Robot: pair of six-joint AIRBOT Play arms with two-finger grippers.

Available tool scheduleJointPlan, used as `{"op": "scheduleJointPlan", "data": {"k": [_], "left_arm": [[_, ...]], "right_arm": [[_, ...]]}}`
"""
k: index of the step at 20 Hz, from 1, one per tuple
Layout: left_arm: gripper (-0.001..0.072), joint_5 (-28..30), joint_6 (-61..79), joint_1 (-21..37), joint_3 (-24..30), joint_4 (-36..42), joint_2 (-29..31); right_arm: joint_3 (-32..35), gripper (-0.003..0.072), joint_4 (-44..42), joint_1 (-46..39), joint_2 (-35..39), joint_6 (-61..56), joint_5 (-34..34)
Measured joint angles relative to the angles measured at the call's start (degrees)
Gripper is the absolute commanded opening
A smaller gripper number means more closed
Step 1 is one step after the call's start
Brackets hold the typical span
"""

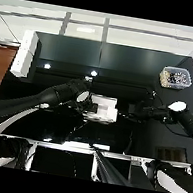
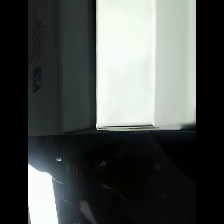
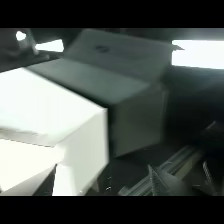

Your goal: Fold the box and place the chain.

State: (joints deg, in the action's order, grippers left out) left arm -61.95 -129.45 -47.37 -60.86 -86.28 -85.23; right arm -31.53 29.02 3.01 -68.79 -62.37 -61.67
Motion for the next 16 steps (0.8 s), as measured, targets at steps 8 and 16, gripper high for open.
{"op": "scheduleJointPlan", "data": {"k": [8,16], "left_arm": [[0.003,0.0,0.0,0.0,0.0,0.0,-0.02],[0.003,0.0,0.0,0.0,0.0,0.0,-0.02]], "right_arm": [[-2.64,0.0526,-0.13,6.21,-0.24,-1.51,-1.62],[-8.17,0.039,9.88,17.25,-0.26,-19.15,7.08]]}}
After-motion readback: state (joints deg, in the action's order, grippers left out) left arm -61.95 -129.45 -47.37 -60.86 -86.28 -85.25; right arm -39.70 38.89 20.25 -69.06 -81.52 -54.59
